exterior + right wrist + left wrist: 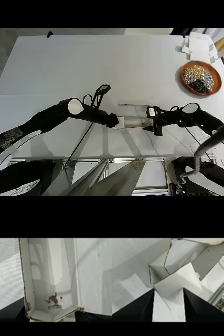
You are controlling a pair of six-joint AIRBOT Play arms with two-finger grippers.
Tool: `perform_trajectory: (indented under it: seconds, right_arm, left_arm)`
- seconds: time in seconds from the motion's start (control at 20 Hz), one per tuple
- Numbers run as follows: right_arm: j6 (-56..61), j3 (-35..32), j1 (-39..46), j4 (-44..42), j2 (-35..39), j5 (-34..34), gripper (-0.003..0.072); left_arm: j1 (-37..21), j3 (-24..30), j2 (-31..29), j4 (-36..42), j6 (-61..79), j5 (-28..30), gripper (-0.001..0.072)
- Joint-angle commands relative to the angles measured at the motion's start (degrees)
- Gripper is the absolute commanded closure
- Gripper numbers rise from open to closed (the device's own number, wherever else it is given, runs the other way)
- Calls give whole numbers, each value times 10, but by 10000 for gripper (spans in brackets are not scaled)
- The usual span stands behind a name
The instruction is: Fold the box and place the chain.
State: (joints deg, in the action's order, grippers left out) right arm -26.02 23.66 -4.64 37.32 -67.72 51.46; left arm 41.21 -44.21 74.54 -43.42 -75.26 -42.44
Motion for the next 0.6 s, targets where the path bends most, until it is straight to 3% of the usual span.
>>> perform_trajectory:
  seconds: [0.0,0.55]
  right_arm:
    - [0,0,0,0,0,0,252]
    - [0,0,0,0,0,0,252]
  left_arm:
    - [12,-10,3,-13,-31,2,315]
    - [39,-70,29,-108,-173,-11,315]
